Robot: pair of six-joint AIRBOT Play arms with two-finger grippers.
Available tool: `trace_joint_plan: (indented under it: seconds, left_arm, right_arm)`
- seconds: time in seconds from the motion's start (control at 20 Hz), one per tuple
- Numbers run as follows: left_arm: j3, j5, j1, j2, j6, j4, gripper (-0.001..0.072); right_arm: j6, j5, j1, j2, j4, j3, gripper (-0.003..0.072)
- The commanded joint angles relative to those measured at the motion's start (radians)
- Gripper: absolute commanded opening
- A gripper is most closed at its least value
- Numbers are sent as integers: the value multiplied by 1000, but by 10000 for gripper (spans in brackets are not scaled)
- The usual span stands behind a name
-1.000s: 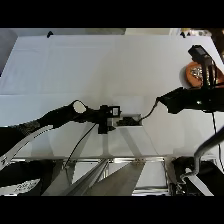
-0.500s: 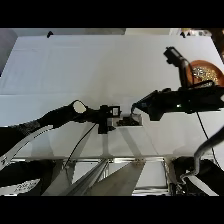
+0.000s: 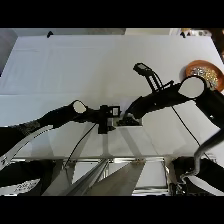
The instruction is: Fold the box and place the chain.
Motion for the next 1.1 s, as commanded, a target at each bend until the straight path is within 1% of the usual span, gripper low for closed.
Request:
trace_joint_plan:
  seconds: [0.0, 0.05, 0.1, 0.15, 0.3, 0.45, 0.65, 0.75, 0.9, 1.0, 1.05]
  left_arm:
    - [0, 0, 0, 1, 0, 0, 13]
    - [0, 0, 0, 1, 0, 0, 13]
    - [0, 0, 0, 1, 0, 0, 13]
    - [0, 0, 0, 1, 0, 0, 13]
    - [0, 0, 0, 1, 0, 0, 13]
    - [0, 0, 0, 1, 0, 0, 13]
    - [0, 0, 0, 1, 0, 0, 13]
    - [0, 0, 0, 1, 0, 1, 13]
    - [0, 0, 0, 1, 0, 0, 13]
    - [0, 0, 0, 1, 0, 0, 13]
    - [0, 0, 0, 1, 0, 0, 13]
  right_arm:
    - [23, -3, 4, -27, -20, 1, 21]
    - [44, -3, 4, -27, -34, 1, 60]
    - [67, -2, 4, -27, -49, 1, 159]
    - [81, 3, 4, -27, -61, 1, 217]
    - [88, 62, 4, -25, -70, 2, 222]
    - [56, 72, 0, -8, -138, 13, 221]
    - [-73, 85, -105, -13, -145, 111, 222]
    - [-172, 57, -175, -29, -145, 175, 221]
    - [-293, -47, -251, -91, -143, 219, 220]
    - [-386, -60, -284, -185, -144, 243, 220]
    - [-393, -60, -296, -246, -143, 259, 220]
